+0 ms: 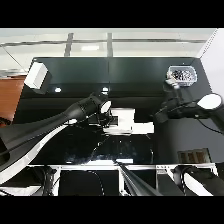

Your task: Fold the box and place the chain.

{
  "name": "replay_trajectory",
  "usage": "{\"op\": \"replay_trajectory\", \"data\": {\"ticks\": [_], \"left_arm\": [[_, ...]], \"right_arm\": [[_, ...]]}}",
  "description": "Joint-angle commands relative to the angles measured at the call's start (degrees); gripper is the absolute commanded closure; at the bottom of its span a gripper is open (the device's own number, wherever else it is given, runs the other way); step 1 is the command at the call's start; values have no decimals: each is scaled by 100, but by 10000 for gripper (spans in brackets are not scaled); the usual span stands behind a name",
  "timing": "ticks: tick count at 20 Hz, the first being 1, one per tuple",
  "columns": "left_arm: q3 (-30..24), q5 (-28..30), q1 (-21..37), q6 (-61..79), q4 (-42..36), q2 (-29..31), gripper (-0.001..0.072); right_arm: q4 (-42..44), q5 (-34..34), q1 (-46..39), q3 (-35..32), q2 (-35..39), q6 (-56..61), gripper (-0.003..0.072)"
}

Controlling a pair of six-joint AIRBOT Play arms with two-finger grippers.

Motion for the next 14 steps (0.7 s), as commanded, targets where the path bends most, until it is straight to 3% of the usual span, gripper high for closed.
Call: {"op": "replay_trajectory", "data": {"ticks": [1,4,8,12,14], "left_arm": [[0,-33,7,11,-2,0,684],[0,-46,7,11,-72,0,684],[0,-48,15,11,-127,0,684],[0,-37,70,11,-146,0,684],[0,-39,81,11,-151,0,684]], "right_arm": [[-282,127,-1357,-345,-44,2214,671],[199,382,-1521,-879,-697,2063,671],[1335,446,-713,-1058,-1480,1185,670],[2149,184,20,-1032,-1622,494,670],[2041,350,55,-841,-1620,422,669]]}}
